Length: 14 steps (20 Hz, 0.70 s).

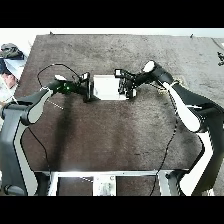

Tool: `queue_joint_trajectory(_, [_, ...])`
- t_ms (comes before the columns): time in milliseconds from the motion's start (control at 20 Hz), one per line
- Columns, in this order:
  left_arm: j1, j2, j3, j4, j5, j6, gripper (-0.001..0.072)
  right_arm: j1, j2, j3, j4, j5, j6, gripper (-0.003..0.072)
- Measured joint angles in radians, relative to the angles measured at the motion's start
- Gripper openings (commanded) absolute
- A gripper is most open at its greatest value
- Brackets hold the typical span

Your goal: Fold the box and place the chain.

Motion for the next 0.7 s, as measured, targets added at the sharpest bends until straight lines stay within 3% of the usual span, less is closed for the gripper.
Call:
queue_joint_trajectory(550, [0.001, 0.0, 0.0, 0.0, 0.0, 0.0, 0.0419, 0.009, -0.035, 0.0, 0.075, -0.01, -0.009, 0.0174])
queue_joint_trajectory(600, [0.001, 0.0, 0.0, 0.0, 0.0, 0.0, 0.0419, 0.009, -0.036, 0.0, 0.08, -0.01, -0.013, 0.0199])
queue_joint_trajectory(650, [0.001, 0.0, 0.0, 0.0, 0.0, 0.0, 0.0419, 0.009, -0.037, 0.0, 0.085, -0.01, -0.015, 0.0333])
queue_joint_trajectory(700, [0.001, 0.0, 0.0, 0.0, 0.0, 0.0, 0.0419, 0.009, -0.037, 0.0, 0.09, -0.01, -0.016, 0.0402])
